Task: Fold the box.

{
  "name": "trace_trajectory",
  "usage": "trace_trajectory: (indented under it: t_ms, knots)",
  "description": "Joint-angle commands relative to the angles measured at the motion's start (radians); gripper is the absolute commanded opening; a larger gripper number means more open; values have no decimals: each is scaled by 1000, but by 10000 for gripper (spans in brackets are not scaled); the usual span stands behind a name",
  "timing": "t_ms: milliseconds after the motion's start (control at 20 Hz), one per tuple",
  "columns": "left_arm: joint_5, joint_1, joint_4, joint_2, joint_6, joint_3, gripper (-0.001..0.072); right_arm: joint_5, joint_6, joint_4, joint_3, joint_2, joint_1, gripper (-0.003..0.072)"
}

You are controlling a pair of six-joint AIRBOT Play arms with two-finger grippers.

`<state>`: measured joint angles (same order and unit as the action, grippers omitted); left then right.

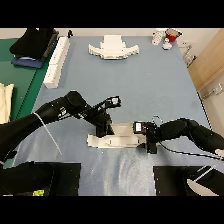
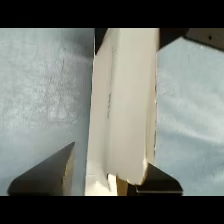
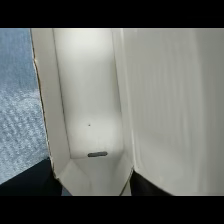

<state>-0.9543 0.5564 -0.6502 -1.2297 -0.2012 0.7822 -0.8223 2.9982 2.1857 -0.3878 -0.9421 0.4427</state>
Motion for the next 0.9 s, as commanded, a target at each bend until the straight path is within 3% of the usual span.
trace_trajectory:
  t_ms: [0,400,450,500,650,750,850]
  knots:
    - [-7,-2,7,1,-2,1,370,2,2,2,0,0,0,491]
    - [-137,-91,-220,135,-398,9,352,2,2,2,0,0,0,491]
    - [-176,-105,-239,150,-459,9,231,2,2,2,0,0,0,491]
    - [-224,-115,-249,159,-504,8,31,2,2,2,0,0,0,491]
    - [-337,-118,-239,158,-623,1,12,2,2,2,0,0,0,491]
    - [-330,-95,-171,158,-720,-23,12,2,2,2,0,0,0,491]
    - [-266,-36,-19,158,-737,-72,12,2,2,1,0,0,0,491]
